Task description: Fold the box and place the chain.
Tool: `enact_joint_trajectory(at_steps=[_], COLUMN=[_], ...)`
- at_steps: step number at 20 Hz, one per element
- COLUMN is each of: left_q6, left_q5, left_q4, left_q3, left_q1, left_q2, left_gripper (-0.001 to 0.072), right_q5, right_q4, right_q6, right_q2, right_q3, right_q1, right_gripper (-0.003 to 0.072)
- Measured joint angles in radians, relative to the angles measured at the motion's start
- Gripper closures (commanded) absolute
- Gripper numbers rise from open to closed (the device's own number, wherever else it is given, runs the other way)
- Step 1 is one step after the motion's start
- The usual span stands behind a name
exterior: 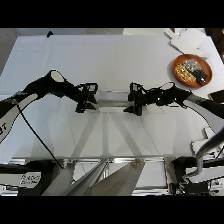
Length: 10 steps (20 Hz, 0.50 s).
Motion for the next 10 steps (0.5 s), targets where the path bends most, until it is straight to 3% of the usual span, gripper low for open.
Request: enact_joint_trajectory(at_steps=[8, 10], left_q6=[0.026, 0.027], left_q5=[0.02, 0.022], left_q4=[-0.032, -0.036], left_q3=[0.0, 0.0], left_q1=[0.0, 0.0], left_q2=[0.0, -0.003], left_gripper=[0.0567, 0.0699], right_q5=[0.0, 0.0], right_q4=[0.0, 0.0], right_q6=[0.0, 0.001], right_q2=[0.0, 0.0], right_q3=[0.0, 0.0], right_q1=[0.0, 0.0], right_gripper=[0.0275, 0.0275])
